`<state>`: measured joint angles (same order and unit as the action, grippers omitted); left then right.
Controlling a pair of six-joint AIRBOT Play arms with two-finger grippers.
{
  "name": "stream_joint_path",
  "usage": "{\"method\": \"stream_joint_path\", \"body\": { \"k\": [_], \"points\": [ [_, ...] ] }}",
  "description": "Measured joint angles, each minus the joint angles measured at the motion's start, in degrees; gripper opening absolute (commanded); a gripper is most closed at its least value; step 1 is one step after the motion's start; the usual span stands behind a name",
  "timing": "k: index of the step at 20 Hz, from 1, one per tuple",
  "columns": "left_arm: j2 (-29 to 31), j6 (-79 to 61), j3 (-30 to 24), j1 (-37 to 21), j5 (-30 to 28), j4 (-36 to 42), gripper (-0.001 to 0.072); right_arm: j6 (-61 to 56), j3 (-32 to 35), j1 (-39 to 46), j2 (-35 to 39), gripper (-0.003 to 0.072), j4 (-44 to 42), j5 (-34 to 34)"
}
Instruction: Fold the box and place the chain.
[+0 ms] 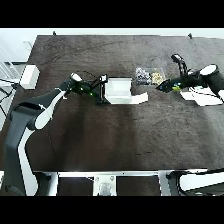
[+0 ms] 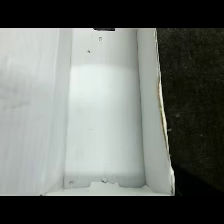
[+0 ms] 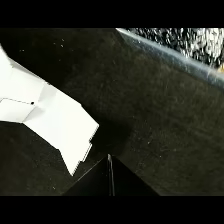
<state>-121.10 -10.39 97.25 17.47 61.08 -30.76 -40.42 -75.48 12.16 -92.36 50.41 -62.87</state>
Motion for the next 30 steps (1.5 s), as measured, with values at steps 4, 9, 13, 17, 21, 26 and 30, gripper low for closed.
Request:
{"method": "stream_joint_path", "body": {
  "k": [4, 9, 13, 17, 21, 26, 30],
  "points": [
    [0.00, 0.00, 0.00, 0.00, 0.00, -0.02, 0.0472, -2.82, 0.76, 0.46, -5.44, 0.0010, -3.37, -0.17],
    [0.00, 0.00, -0.02, 0.00, 0.00, 0.00, 0.0472, -4.02, 1.07, -2.40, -10.73, 0.0010, -7.87, -1.92],
    [0.00, 0.00, 0.00, 0.00, 0.00, 0.00, 0.0472, -4.17, 0.87, -6.99, -12.22, 0.0010, -9.29, -2.71],
    [0.00, 0.00, 0.00, 0.00, 0.00, -0.02, 0.0472, -4.09, 0.00, -9.57, -11.56, 0.0011, -10.97, -2.93],
    [0.00, 0.00, 0.00, 0.00, 0.00, -0.02, 0.0472, -3.72, -0.39, -10.36, -9.77, 0.0163, -13.49, -2.97],
    [0.00, 0.00, 0.00, 0.00, -0.02, 0.00, 0.0472, -3.54, -0.55, -10.60, -8.70, 0.0319, -15.04, -3.08],
    [0.00, 0.00, 0.00, 0.00, -0.02, -0.02, 0.0472, -3.52, -0.55, -10.80, -8.50, 0.0509, -16.09, -3.06]
  ]
}}
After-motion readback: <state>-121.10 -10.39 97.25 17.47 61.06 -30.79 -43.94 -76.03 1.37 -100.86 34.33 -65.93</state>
